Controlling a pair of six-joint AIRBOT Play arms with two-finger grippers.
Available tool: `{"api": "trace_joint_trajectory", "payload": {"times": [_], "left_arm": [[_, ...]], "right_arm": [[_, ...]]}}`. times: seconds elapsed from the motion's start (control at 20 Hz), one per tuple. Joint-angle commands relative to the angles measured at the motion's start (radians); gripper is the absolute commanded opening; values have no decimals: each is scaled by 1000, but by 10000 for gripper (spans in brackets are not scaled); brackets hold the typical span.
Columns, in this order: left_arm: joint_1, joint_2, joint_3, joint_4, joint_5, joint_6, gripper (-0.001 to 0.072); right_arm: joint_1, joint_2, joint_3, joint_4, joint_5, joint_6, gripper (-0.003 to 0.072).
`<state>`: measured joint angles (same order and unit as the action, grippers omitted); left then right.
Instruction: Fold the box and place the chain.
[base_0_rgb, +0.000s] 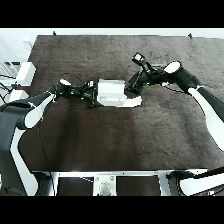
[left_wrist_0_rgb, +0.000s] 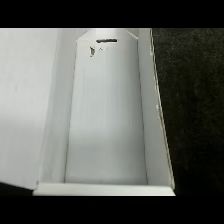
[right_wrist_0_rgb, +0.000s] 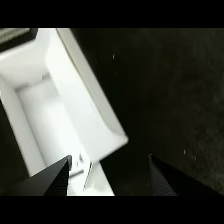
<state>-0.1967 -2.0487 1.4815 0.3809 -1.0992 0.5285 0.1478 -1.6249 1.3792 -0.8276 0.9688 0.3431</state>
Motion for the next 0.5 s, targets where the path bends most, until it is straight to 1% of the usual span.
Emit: {"api": "trace_joint_trajectory", "payload": {"times": [0.0,0.1,0.2,0.3,0.45], "left_arm": [[0,0,0,0,0,0,348],[0,0,0,0,0,0,349],[0,0,0,0,0,0,349],[0,0,0,0,-1,0,349],[0,0,0,0,0,0,349]], "right_arm": [[0,49,-56,-169,46,-29,574],[2,48,-105,-167,42,-159,574],[2,40,-142,-142,22,-229,574],[2,16,-147,-105,15,-252,575],[2,-26,-147,-4,15,-324,574]]}}
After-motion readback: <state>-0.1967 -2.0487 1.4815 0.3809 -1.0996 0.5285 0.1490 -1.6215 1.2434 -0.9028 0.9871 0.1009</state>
